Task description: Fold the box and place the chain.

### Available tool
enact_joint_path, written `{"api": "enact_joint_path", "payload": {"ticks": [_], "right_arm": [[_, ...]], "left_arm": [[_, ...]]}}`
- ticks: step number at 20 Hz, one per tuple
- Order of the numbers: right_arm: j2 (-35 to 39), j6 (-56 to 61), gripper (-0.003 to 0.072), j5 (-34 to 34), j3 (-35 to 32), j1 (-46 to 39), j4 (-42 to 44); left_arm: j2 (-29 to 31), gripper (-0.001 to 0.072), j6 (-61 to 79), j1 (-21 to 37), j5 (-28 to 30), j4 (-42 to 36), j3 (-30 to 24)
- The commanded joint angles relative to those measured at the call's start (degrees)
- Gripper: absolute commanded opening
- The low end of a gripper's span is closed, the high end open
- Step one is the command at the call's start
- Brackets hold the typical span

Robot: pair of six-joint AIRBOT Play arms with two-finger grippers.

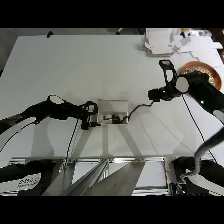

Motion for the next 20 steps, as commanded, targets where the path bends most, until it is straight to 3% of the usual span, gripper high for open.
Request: {"api": "enact_joint_path", "payload": {"ticks": [1, 6, 11, 16, 17, 18, 20], "right_arm": [[-3.08, 4.07, 0.0295, -1.22, 0.0, 0.04, 0.04], [-11.04, 5.27, 0.0294, -0.46, -0.02, 0.04, 0.04], [-12.31, 5.27, 0.0286, -3.74, -0.02, 0.04, 0.02], [-13.62, 5.42, 0.015, -3.65, -0.02, 0.04, 0.31], [-13.92, 5.38, 0.0054, -2.58, -0.02, 0.04, 0.55], [-14.01, 5.03, 0.0016, -1.42, -0.02, 0.04, 0.68], [-12.2, -1.79, 0.0015, 0.2, -0.02, 0.44, 1.95]], "left_arm": [[0.02, 0.0032, 0.02, 0.0, 0.02, 0.0, 0.02], [0.02, 0.0032, 0.0, 0.0, 0.02, 0.0, 0.02], [0.02, 0.0032, 0.0, 0.0, 0.02, 0.0, 0.02], [0.02, 0.0032, 0.0, 0.0, 0.02, 0.0, 0.02], [0.02, 0.0032, 0.0, 0.0, 0.02, 0.0, 0.02], [0.02, 0.0032, 0.02, 0.0, 0.04, 0.0, 0.02], [0.02, 0.0032, 0.0, 0.0, 0.02, 0.0, 0.02]]}}
